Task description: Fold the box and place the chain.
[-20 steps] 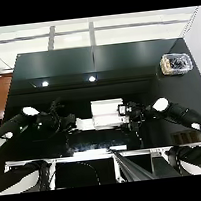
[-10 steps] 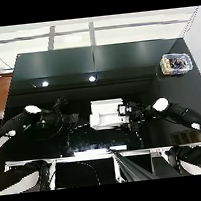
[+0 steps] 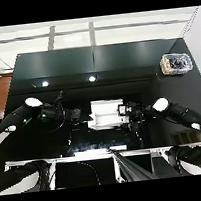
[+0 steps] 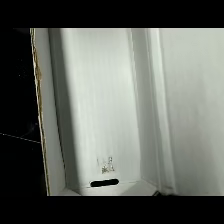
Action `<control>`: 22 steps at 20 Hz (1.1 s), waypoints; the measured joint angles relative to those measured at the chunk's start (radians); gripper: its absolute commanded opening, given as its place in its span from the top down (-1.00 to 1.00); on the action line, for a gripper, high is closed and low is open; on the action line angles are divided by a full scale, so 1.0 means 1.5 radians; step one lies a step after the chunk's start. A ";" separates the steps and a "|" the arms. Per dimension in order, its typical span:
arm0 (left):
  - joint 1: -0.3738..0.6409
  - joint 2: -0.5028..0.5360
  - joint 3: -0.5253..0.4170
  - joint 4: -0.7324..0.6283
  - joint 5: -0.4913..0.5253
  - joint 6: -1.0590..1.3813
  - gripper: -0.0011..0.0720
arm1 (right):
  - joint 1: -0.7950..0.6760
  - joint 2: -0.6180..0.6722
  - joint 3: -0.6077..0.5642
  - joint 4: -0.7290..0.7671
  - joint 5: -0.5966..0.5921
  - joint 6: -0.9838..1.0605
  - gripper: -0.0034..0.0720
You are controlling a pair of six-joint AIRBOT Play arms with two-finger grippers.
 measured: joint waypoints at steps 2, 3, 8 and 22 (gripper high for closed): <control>-0.033 0.000 0.029 0.032 0.013 -0.050 -0.61 | 0.000 0.000 0.000 0.000 0.000 0.000 -0.21; -0.050 0.000 0.043 0.051 0.020 -0.080 -0.61 | 0.000 0.000 0.000 0.000 0.000 0.000 -0.21; -0.129 0.000 0.098 0.148 0.066 -0.226 -0.34 | 0.000 0.000 0.000 0.000 0.000 0.000 -0.21; -0.267 -0.009 0.134 0.395 0.157 -0.534 -0.34 | 0.000 0.000 0.000 0.000 0.000 0.000 -0.21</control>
